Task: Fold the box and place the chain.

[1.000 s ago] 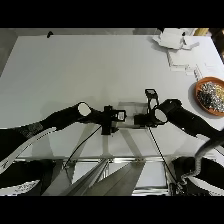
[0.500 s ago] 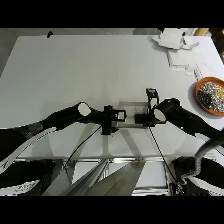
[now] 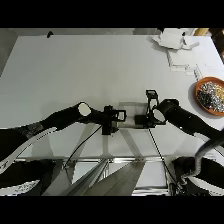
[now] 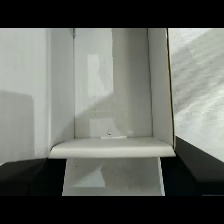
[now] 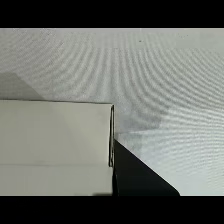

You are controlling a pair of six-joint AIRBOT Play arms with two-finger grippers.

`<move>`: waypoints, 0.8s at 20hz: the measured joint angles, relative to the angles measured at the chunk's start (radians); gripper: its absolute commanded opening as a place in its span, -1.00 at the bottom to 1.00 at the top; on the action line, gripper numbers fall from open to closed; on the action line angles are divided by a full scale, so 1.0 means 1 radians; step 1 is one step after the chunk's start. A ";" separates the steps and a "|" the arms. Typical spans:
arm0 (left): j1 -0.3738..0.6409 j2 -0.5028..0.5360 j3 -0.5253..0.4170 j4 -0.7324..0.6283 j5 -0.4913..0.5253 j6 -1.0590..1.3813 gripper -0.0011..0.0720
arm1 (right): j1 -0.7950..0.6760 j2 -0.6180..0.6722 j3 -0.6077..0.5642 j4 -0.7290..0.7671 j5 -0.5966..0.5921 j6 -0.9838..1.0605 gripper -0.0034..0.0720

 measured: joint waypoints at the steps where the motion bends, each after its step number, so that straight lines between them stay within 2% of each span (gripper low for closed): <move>1: 0.000 0.000 0.000 0.000 0.000 0.000 -0.28 | 0.000 0.000 0.000 0.000 0.000 0.000 -0.87; 2: 0.000 0.000 0.000 0.000 0.000 0.000 -0.28 | 0.000 0.000 0.000 0.000 0.001 -0.001 -0.83; 3: 0.000 0.000 0.000 0.001 0.000 0.000 -0.28 | 0.000 0.000 0.000 0.000 0.001 -0.004 -0.56; 4: 0.000 0.000 0.000 0.002 0.000 0.002 -0.28 | 0.000 0.000 0.000 -0.002 0.004 -0.009 -0.17; 5: 0.000 0.000 0.000 0.002 -0.001 0.002 -0.28 | 0.000 0.000 0.000 -0.002 0.004 -0.011 0.05; 8: 0.000 0.000 0.000 0.002 -0.001 0.002 -0.28 | 0.000 0.017 0.007 0.007 0.016 -0.071 0.05; 11: 0.000 0.000 0.000 0.002 -0.001 0.002 -0.28 | 0.000 0.079 0.059 0.023 0.109 -0.230 0.05; 13: 0.000 0.000 0.000 0.002 -0.001 0.002 -0.28 | -0.001 0.140 0.123 -0.052 0.193 -0.316 0.05; 16: 0.000 0.000 0.000 0.002 -0.001 0.002 -0.28 | -0.061 0.204 0.195 -0.236 0.234 -0.382 0.05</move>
